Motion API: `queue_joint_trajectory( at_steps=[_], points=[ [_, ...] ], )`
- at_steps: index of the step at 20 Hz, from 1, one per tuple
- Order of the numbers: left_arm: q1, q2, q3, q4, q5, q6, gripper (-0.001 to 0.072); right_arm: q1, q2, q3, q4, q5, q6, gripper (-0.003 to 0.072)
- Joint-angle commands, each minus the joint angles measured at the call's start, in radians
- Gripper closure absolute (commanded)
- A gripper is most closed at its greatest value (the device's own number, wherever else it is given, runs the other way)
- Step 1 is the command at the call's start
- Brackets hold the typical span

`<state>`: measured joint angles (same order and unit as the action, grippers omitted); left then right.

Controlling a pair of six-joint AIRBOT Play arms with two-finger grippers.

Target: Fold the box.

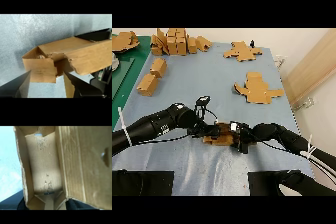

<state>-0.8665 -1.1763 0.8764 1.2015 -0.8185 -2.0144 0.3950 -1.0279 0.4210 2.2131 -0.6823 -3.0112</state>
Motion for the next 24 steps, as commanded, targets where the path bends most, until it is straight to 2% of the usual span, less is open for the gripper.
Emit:
queue_joint_trajectory(
  at_steps=[1,5,9,11,14,15,16,18,21,24],
  points=[
    [0.0,-0.001,0.0,-0.001,-0.002,-0.002,0.01,0.0,0.001,-0.001,0.0,0.0,0.0,0.0191],
    [0.0,0.0,0.012,-0.029,-0.009,-0.002,0.0121,0.0,0.001,0.0,0.0,0.0,0.0,0.0191],
    [0.003,0.047,0.09,0.011,-0.125,0.017,0.0135,0.0,0.001,0.0,0.0,0.0,0.0,0.0191],
    [0.018,0.105,0.103,0.096,-0.219,0.016,0.0473,0.0,0.001,0.0,0.0,0.0,0.0,0.0191],
    [0.055,0.172,0.098,0.282,-0.402,-0.09,0.0489,0.0,0.001,0.0,0.0,0.0,0.0,0.0191],
    [0.074,0.187,0.09,0.359,-0.455,-0.135,0.0671,0.0,0.001,0.0,0.0,0.0,0.0,0.0191],
    [0.102,0.197,0.074,0.408,-0.477,-0.159,0.0697,0.0,0.001,0.0,0.0,0.0,0.0,0.0191],
    [0.172,0.198,0.021,0.372,-0.429,-0.148,0.0698,0.0,0.001,0.0,0.0,0.0,0.0,0.019],
    [0.257,0.185,-0.098,0.162,-0.268,-0.063,0.0698,0.0,0.001,0.0,0.0,0.0,0.0,0.0191],
    [0.254,0.135,-0.165,-0.026,-0.142,0.039,0.0698,0.0,0.001,0.0,0.0,0.0,0.0,0.0191]
  ],
)
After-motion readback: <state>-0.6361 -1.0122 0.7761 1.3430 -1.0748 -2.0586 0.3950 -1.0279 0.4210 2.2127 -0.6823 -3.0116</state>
